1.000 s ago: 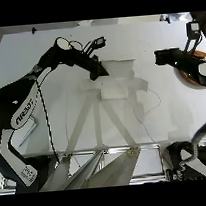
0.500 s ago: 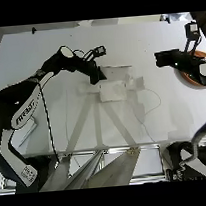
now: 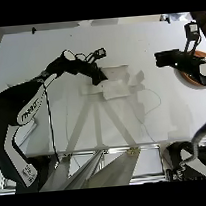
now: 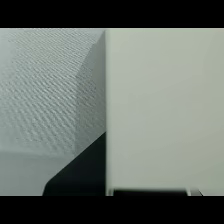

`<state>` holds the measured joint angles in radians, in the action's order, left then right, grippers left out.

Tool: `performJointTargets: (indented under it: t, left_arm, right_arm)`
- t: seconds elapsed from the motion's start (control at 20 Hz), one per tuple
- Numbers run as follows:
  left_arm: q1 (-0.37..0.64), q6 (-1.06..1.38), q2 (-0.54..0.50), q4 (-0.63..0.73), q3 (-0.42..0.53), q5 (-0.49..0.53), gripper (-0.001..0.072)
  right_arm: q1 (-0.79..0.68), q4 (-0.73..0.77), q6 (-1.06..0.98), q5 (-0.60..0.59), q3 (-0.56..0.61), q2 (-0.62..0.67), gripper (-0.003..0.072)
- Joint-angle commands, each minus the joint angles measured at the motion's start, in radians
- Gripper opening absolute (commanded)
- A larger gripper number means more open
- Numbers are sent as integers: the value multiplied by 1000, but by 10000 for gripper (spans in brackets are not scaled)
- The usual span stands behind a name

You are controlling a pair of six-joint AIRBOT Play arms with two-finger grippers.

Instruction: Fold the box and place the chain.

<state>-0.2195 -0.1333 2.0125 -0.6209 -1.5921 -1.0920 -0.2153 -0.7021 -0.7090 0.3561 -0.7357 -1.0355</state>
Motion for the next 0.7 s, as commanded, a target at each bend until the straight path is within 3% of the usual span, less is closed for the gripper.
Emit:
performJointTargets:
  t: [0.0, 0.65]
  left_arm:
    - [0, 47, 11, 3, 0, -23, 0]
    - [0, 172, 11, 3, 0, -26, 4]
  right_arm:
    - [-1, 0, 0, 0, -1, -1, 337]
    - [-1, 0, 0, 3, -1, -1, 337]
